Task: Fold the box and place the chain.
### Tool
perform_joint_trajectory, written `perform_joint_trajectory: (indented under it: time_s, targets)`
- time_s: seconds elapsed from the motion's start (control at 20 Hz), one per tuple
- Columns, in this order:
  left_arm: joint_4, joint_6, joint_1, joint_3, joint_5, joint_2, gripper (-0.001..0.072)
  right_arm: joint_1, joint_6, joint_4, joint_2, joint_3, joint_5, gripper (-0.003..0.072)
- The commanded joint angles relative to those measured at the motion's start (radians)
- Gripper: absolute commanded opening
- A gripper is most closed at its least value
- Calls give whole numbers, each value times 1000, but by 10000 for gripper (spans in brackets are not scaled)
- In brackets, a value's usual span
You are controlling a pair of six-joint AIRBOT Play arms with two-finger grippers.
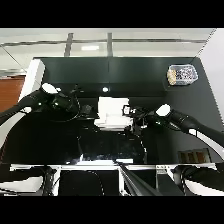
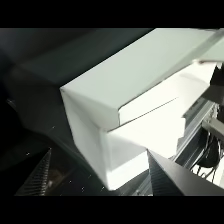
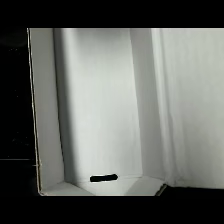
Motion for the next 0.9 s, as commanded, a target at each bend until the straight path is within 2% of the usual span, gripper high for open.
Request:
perform_joint_trajectory:
  time_s: [0.0,0.05,0.1,0.15,0.35,0.5,0.85]
  targets:
    - [29,-116,-65,11,32,0,673,0,0,0,0,0,0,404]
    - [31,-122,-85,21,29,0,579,0,0,0,0,0,0,403]
    - [32,-124,-102,34,26,0,519,0,0,0,0,0,0,403]
    - [37,-148,-115,47,27,0,500,0,0,0,0,0,0,403]
    - [219,-369,-173,124,0,0,499,0,0,0,1,0,0,403]
    - [296,-476,-215,174,-8,0,500,0,0,0,0,0,0,403]
    - [652,-857,-368,189,106,-7,500,0,0,0,1,0,0,403]
